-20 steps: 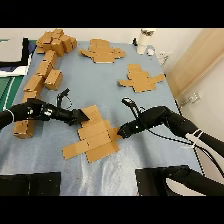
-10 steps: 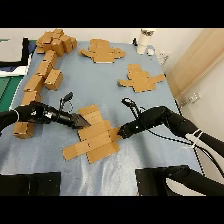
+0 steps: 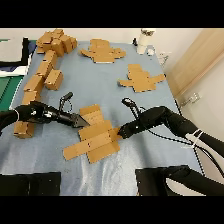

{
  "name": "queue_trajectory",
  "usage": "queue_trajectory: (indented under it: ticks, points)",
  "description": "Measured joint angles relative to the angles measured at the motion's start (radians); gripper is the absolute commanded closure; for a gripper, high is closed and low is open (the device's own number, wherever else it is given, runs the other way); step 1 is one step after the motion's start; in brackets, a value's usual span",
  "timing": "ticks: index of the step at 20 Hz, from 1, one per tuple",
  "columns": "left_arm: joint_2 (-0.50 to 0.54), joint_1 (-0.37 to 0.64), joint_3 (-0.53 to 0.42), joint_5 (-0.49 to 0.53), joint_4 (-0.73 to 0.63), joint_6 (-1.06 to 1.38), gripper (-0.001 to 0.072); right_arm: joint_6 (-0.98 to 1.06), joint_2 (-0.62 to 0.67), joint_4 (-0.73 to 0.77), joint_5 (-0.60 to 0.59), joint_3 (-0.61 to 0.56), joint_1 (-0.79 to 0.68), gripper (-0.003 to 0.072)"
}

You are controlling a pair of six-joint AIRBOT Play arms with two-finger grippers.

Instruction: Fold the box.

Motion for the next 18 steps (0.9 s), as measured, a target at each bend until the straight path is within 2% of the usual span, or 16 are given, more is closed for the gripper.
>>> queue_trajectory:
  ticks: [3, 5, 9, 10, 11, 12, 16, 18]
  points:
    - [0.000, 0.000, 0.014, -0.001, -0.003, 0.001, 0.0597, 0.000, 0.000, 0.000, 0.000, 0.000, 0.000, 0.0682]
    - [0.000, 0.000, 0.019, -0.001, -0.002, -0.001, 0.0697, 0.000, 0.000, 0.000, 0.000, 0.000, 0.000, 0.0682]
    - [0.000, 0.000, 0.025, -0.003, 0.005, -0.004, 0.0699, 0.000, 0.000, -0.001, 0.000, 0.000, 0.000, 0.0662]
    - [0.000, 0.000, 0.026, -0.005, 0.005, -0.003, 0.0699, 0.000, 0.000, -0.001, 0.000, 0.000, 0.000, 0.0556]
    - [0.000, 0.000, 0.026, -0.013, 0.008, 0.002, 0.0700, 0.000, 0.000, -0.001, 0.000, 0.000, 0.000, 0.0349]
    - [0.000, 0.000, 0.028, -0.022, 0.010, 0.008, 0.0700, 0.000, 0.000, -0.001, 0.002, 0.000, 0.000, 0.0251]
    - [0.018, -0.019, 0.062, -0.061, 0.009, 0.057, 0.0701, 0.074, 0.000, -0.056, 0.014, 0.029, -0.023, 0.0244]
    - [0.043, -0.053, 0.078, -0.048, 0.009, 0.095, 0.0701, 0.138, 0.001, -0.108, 0.006, 0.070, -0.055, 0.0245]
